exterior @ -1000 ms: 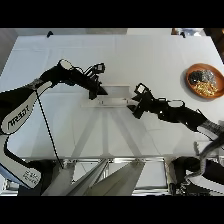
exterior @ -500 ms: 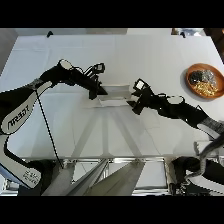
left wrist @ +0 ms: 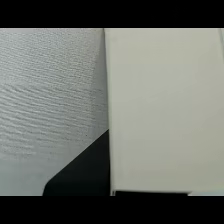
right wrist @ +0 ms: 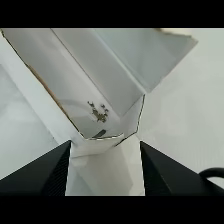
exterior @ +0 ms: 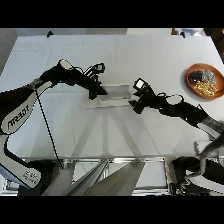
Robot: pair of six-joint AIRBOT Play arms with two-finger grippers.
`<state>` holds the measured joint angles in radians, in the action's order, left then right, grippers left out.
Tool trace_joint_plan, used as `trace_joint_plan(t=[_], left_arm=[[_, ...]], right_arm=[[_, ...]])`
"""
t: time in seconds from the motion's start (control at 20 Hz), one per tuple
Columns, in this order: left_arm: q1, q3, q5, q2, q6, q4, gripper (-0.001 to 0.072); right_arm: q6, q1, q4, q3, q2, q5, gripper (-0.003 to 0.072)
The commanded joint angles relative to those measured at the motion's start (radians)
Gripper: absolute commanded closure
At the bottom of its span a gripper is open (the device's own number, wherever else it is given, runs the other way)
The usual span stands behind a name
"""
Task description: Fold the box and place the chain.
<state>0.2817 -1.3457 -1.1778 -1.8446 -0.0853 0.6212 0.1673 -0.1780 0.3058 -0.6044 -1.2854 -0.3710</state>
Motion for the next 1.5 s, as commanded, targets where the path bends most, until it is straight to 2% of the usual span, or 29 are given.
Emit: trace_joint_plan(t=[0.0,0.15,0.45,0.6,0.8,1.05,1.45], left_arm=[[0.000,0.000,-0.001,0.000,0.000,0.000,0.0704],[0.000,0.000,-0.001,0.000,0.000,0.000,0.0704],[0.000,0.000,-0.001,0.000,0.000,0.000,0.0704],[0.000,0.000,-0.001,0.000,0.000,0.000,0.0704],[0.000,0.000,-0.001,0.000,0.000,0.000,0.0704],[0.000,0.000,-0.001,0.000,0.000,0.000,0.0704],[0.000,0.000,-0.001,0.000,0.000,0.000,0.0704]], right_arm=[[-0.013,0.000,0.015,-0.034,-0.007,-0.034,0.0206],[-0.014,0.000,0.069,-0.061,-0.023,-0.086,0.0206],[-0.049,0.000,0.147,-0.113,-0.082,-0.090,0.0206],[-0.136,0.000,0.281,-0.161,-0.107,-0.097,0.0206],[-0.147,0.034,0.309,-0.187,-0.109,-0.204,0.0206],[-0.367,0.035,0.509,-0.187,-0.109,-0.254,0.0206],[-0.362,0.011,0.445,-0.187,-0.109,-0.173,0.0206]])
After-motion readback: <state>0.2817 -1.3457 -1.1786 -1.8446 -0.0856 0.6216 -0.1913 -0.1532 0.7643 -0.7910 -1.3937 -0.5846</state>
